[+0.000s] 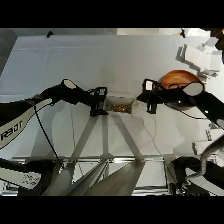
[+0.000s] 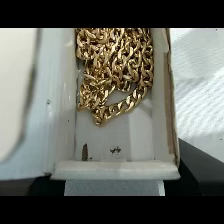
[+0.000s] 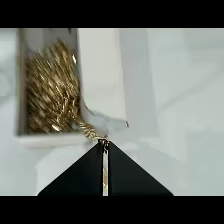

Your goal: Fold the box and place the chain.

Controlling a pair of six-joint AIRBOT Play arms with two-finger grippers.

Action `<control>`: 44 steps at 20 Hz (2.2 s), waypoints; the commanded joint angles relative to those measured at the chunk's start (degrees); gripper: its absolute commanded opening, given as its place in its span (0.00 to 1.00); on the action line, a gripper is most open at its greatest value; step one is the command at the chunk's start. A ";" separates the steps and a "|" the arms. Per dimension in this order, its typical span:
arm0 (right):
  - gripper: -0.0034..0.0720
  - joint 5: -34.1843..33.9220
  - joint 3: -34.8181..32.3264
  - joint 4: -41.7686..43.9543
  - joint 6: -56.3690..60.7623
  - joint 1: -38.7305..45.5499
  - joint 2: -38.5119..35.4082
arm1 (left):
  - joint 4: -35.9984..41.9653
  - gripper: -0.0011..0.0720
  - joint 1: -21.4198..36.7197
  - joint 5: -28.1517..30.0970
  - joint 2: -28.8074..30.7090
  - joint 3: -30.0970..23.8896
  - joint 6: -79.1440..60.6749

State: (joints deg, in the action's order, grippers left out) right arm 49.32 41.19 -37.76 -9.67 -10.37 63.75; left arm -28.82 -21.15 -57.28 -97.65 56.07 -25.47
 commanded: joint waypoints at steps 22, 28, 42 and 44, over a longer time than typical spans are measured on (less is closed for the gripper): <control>0.31 -3.93 8.04 11.58 20.02 -7.41 -4.35 | 0.00 0.61 -0.02 0.00 -0.02 0.04 0.00; 0.31 -2.19 17.18 4.26 40.96 -7.34 11.21 | 0.00 0.61 -0.02 0.02 -0.02 0.04 0.00; 0.50 16.87 17.49 4.79 32.09 -7.37 22.18 | 0.00 0.61 -0.02 0.02 -0.02 0.04 0.00; 0.50 16.57 17.46 4.61 29.22 -7.39 20.65 | 0.00 0.61 -0.02 0.02 -0.02 0.04 0.00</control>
State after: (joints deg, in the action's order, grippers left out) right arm 64.71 58.61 -33.04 23.66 -17.69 85.43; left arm -28.80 -21.15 -57.28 -97.65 56.07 -25.47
